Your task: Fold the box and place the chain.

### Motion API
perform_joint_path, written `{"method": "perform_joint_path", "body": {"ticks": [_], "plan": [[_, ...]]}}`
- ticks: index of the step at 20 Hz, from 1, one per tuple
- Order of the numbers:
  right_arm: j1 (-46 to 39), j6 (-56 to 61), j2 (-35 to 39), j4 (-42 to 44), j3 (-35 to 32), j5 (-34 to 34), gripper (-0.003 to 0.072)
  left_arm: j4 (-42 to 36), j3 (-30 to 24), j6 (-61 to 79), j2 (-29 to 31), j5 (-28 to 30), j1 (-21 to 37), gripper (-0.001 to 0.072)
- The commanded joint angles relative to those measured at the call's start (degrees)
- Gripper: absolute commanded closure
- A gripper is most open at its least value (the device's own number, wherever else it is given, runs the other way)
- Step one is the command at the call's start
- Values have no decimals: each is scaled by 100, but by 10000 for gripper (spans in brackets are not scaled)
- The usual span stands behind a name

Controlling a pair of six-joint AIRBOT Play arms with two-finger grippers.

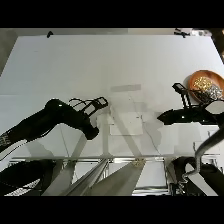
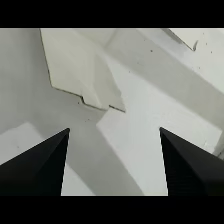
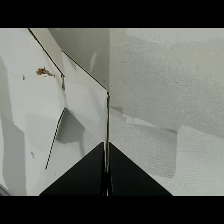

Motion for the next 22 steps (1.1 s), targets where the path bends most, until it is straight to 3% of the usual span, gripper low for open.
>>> {"method": "perform_joint_path", "body": {"ticks": [1, 3, 8, 9, 13, 15, 18, 19, 22], "plan": [[7, 2, 4, 44, -2, 42, 673, 15, 9, 240, 22, -809, 81, 96], [7, 2, 4, 44, -2, 105, 673, 0, 151, 299, 46, -1366, 376, 106], [7, 2, 4, 44, -2, 98, 673, -533, 1156, 1429, 31, -1327, 1305, 139], [7, 2, 4, 42, -2, 94, 673, -695, 1357, 1613, -4, -1161, 1462, 192], [7, 2, 4, 39, -2, 85, 672, -1213, 2238, 2396, -599, 243, 1882, 201], [4, 2, 4, 39, -2, 90, 672, -1606, 2664, 2946, -1084, 1014, 1939, 245], [4, 2, 4, 37, -2, 107, 672, -2310, 2841, 3469, -1690, 1322, 1878, 267], [7, 2, 4, 37, -2, 107, 672, -2446, 2841, 3471, -1862, 1322, 1871, 263], [7, 2, 4, 37, -2, 109, 672, -2581, 2841, 3394, -2393, 1355, 1871, 23]]}}
